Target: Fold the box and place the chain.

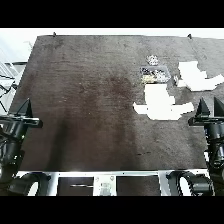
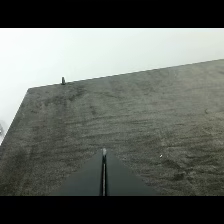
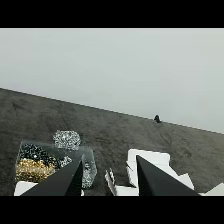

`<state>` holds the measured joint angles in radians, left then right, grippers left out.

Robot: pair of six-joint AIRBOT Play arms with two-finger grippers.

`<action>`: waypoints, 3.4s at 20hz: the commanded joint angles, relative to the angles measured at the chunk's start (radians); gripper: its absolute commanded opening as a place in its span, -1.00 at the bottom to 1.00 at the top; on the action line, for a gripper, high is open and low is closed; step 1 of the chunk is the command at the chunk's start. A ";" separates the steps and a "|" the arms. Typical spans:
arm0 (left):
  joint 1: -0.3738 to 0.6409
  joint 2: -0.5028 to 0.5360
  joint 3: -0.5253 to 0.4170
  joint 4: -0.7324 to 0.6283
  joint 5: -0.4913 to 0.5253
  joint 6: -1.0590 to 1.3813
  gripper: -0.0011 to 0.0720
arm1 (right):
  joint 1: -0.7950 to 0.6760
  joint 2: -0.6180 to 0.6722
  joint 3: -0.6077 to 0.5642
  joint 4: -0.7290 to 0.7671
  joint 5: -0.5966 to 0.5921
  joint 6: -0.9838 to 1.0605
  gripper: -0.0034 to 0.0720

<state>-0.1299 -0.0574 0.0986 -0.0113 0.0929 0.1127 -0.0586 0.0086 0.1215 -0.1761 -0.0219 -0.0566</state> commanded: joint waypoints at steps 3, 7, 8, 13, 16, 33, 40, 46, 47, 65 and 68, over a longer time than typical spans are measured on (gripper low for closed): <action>0.000 0.000 0.001 0.000 0.000 0.000 -0.92 | 0.001 0.000 0.002 0.000 0.001 0.000 0.56; 0.000 0.000 0.001 0.000 0.000 0.000 -0.92 | -0.002 -0.088 0.064 0.004 0.003 0.052 0.48; 0.000 0.000 0.001 0.000 0.000 0.000 -0.92 | -0.008 -0.152 0.096 0.004 0.003 0.070 0.48; 0.000 0.000 0.001 0.000 0.000 0.000 -0.92 | -0.169 -0.623 0.332 0.010 0.078 0.208 0.49; 0.000 0.000 0.001 0.000 0.000 0.000 -0.92 | -0.409 -0.880 0.516 -0.095 0.508 0.393 0.43; 0.000 0.000 0.001 0.000 0.000 0.000 -0.92 | -0.677 -1.737 1.450 -0.874 1.487 0.940 0.47; 0.000 0.000 0.001 0.000 0.000 0.000 -0.92 | -0.634 -1.884 1.479 -0.853 1.605 0.943 0.48; 0.000 0.000 0.001 0.000 0.000 0.000 -0.92 | -0.628 -1.967 1.477 -0.747 1.650 0.932 0.47; 0.000 0.000 0.001 0.000 0.000 0.000 -0.92 | -0.627 -1.981 1.477 -0.731 1.682 0.930 0.45; 0.000 0.000 0.001 0.000 0.000 0.000 -0.92 | -0.517 -1.817 1.099 -0.492 1.628 0.766 -0.89; 0.000 0.000 0.001 0.000 0.000 0.000 -0.92 | -0.424 -1.694 0.951 -0.422 1.485 0.756 -0.89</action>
<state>-0.1299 -0.0574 0.0986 -0.0109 0.0929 0.1127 -0.5533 -1.7836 1.1995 -0.6746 1.5856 0.7101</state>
